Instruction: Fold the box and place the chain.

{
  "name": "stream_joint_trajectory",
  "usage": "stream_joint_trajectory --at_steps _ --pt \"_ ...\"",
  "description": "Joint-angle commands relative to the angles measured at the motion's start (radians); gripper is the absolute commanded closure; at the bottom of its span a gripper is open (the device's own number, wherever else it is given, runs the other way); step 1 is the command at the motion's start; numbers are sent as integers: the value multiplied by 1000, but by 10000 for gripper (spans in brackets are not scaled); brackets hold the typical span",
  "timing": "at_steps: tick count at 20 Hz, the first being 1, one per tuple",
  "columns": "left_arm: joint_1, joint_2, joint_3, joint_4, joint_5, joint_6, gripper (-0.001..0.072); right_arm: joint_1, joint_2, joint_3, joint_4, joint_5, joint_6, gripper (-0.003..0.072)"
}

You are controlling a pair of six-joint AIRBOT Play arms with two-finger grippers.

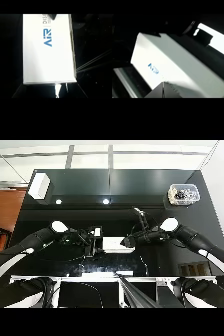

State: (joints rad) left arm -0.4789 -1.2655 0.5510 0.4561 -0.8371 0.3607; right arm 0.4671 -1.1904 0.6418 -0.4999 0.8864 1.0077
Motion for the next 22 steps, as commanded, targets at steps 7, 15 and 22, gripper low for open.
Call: stream_joint_trajectory --at_steps 7,15,22 --pt "5 88 5 122 -6 -122 -11 -223 299 190 -271 367 132 680" --pt "-104 188 82 185 -15 -417 -11 -409 378 142 -588 352 284 681" --pt "-225 -6 250 187 48 -503 -11 -409 378 97 -553 375 283 681"
